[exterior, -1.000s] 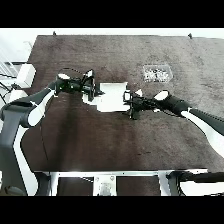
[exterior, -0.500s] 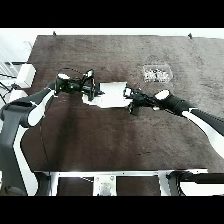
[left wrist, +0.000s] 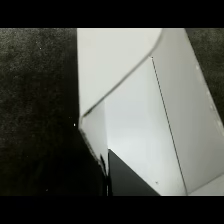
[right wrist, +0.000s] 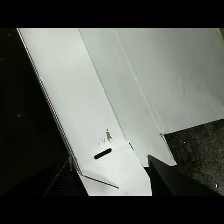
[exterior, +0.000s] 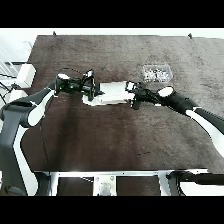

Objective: Fold the box and place the chain.

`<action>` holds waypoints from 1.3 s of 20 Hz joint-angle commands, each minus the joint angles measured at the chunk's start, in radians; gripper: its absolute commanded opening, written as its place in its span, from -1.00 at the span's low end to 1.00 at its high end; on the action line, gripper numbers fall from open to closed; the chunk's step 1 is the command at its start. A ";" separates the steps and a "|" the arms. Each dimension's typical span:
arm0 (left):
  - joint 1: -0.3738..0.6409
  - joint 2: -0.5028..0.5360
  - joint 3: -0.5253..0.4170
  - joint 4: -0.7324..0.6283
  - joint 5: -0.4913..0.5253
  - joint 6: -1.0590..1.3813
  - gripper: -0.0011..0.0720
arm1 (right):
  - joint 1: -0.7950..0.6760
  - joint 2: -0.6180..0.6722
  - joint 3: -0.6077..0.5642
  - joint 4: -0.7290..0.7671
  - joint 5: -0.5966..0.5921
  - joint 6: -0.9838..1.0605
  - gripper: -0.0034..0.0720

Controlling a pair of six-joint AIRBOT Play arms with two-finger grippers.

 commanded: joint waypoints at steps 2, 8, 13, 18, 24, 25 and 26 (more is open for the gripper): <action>0.000 -0.001 0.000 0.000 -0.002 -0.001 -0.92 | -0.010 -0.053 0.059 0.004 0.051 -0.024 0.56; 0.000 -0.001 0.000 0.000 -0.002 -0.003 -0.92 | -0.055 -0.068 0.113 0.004 0.155 -0.074 0.69; 0.000 -0.001 0.000 0.000 -0.002 -0.003 -0.92 | -0.100 -0.117 0.181 0.004 0.277 -0.077 0.72; 0.000 -0.001 0.000 0.000 -0.002 -0.003 -0.92 | -0.142 -0.196 0.271 0.004 0.403 -0.076 0.72; 0.000 -0.001 0.000 0.000 -0.002 -0.003 -0.92 | -0.166 -0.290 0.373 0.004 0.511 -0.069 0.72; 0.000 -0.001 0.000 0.000 -0.002 -0.003 -0.92 | -0.169 -0.301 0.383 0.004 0.522 -0.069 0.72; 0.000 -0.001 0.000 0.000 -0.002 -0.003 -0.91 | -0.171 -0.309 0.391 0.004 0.534 -0.069 0.72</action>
